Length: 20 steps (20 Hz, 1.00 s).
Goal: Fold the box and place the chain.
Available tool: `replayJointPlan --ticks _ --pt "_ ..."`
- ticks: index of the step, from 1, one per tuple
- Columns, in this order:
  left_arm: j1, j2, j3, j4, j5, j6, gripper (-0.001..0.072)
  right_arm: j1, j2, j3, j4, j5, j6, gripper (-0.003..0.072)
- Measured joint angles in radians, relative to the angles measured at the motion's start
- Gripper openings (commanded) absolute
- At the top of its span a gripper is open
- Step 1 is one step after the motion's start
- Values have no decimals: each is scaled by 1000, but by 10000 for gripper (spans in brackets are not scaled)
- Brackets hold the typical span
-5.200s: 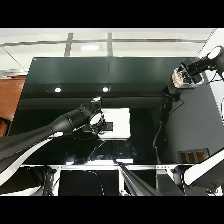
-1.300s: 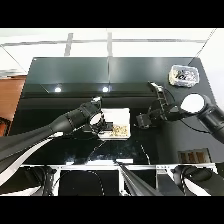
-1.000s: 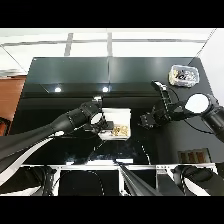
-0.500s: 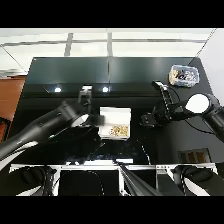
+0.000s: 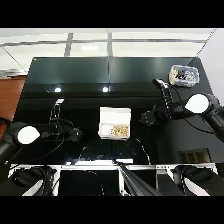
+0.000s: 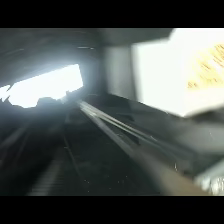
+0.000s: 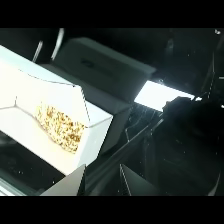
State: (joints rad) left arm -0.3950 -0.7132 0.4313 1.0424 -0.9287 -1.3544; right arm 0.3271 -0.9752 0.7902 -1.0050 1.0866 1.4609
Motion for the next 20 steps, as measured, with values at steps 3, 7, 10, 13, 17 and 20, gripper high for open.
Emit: replayJointPlan --ticks 3,7,10,13,17,20 --pt "35 0 -44 -181 26 600 708 0 0 0 0 -9 0 241" --pt "37 -79 -48 -287 61 1099 709 0 0 0 1 -16 2 241" --pt "37 -199 -14 -327 50 1335 709 0 0 0 2 -17 7 241" --pt "39 -333 39 -351 53 1456 709 0 0 0 2 -19 14 241" --pt "29 -474 109 -407 37 1566 709 0 0 0 2 -19 21 241" --pt "23 -525 140 -436 37 1606 709 0 0 0 2 -19 21 241"
